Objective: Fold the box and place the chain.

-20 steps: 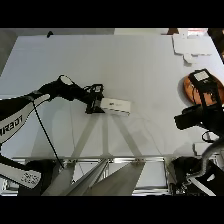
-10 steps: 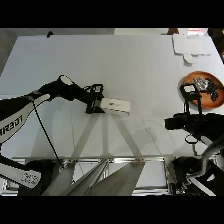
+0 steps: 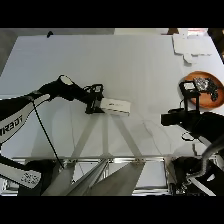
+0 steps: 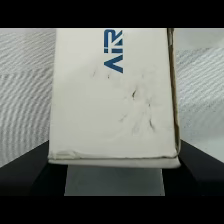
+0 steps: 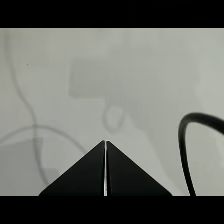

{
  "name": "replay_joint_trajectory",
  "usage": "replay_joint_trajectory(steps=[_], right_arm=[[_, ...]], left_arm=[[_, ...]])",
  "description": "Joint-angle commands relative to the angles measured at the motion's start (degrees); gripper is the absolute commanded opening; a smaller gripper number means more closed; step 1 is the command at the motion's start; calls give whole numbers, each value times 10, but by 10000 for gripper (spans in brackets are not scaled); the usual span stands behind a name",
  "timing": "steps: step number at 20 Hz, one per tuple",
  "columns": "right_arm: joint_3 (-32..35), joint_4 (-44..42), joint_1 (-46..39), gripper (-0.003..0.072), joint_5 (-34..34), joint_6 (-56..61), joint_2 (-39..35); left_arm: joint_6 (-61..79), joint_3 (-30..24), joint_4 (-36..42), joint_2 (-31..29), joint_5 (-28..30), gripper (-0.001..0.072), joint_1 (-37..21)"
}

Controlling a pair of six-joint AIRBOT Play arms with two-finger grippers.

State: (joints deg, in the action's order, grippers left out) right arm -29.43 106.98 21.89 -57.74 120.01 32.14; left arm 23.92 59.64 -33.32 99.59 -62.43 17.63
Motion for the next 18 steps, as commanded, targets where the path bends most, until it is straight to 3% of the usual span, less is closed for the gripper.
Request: replay_joint_trajectory(steps=[1, 5, 12, 15, 18], right_arm=[[0, -2, 0, 11, 40, 0, 0], [0, -9, 0, 11, 41, 0, 0], [0, -10, 0, 11, 41, 0, 0], [0, -10, 0, 11, 41, 0, 0], [0, -14, 0, 11, 41, 0, 0]], left_arm=[[-3, 0, 2, -16, 6, 6, 0], [-69, 0, -45, -97, 78, 6, 0], [-234, 0, -103, -291, 206, 5, 0], [-372, 0, -192, -381, 273, 4, -1], [-557, 0, -301, -453, 297, 5, -11]])
